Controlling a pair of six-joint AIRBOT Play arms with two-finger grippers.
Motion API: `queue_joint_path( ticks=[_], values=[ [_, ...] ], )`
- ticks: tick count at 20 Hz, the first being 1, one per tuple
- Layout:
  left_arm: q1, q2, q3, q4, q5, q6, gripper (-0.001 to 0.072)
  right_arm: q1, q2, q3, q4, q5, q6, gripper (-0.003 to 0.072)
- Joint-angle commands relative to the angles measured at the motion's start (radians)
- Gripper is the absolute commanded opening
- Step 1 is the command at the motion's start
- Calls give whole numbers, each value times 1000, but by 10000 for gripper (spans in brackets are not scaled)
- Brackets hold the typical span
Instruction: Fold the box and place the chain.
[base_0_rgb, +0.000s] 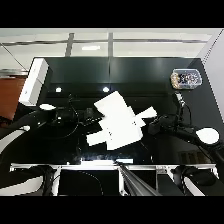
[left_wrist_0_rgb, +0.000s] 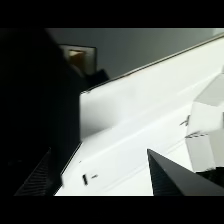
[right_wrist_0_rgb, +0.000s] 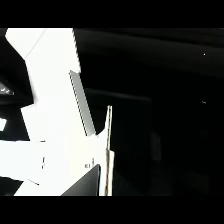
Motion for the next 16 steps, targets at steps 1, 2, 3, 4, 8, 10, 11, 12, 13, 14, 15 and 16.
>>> queue_joint_path(
  ticks=[1, 2, 3, 4, 8, 10, 11, 12, 13, 14, 15, 16],
  values=[
    [-18, -88, 3, -190, -95, 258, 707, 0, 1, 0, 0, 13, 26, 40],
    [-29, -109, 7, -183, -116, 302, 707, 0, 1, 0, 0, 13, 33, 40],
    [-37, -125, 8, -182, -130, 335, 707, 0, 1, 0, 0, 15, 37, 40],
    [-46, -139, 9, -187, -150, 373, 707, 0, 1, 0, 0, 18, 39, 40],
    [-47, -195, 28, -194, -280, 508, 706, 0, 1, 0, -33, 40, 42, 41],
    [-48, -209, 40, -151, -314, 542, 704, 0, 1, 0, -34, 40, 49, 40],
    [-47, -211, 50, -102, -330, 542, 702, 0, 1, 0, -34, 40, 53, 40],
    [-48, -211, 60, -50, -338, 540, 693, 0, 1, 0, -34, 39, 55, 40],
    [-52, -210, 65, -21, -342, 538, 686, 0, 1, 0, -34, 39, 55, 40],
    [-57, -211, 67, -7, -345, 538, 684, 0, 1, 0, -34, 37, 55, 40],
    [-69, -211, 71, 5, -344, 538, 668, 0, 1, 0, -34, 36, 55, 40],
    [-77, -211, 72, 11, -342, 538, 603, 0, 1, 0, -33, 35, 56, 41]
  ],
)
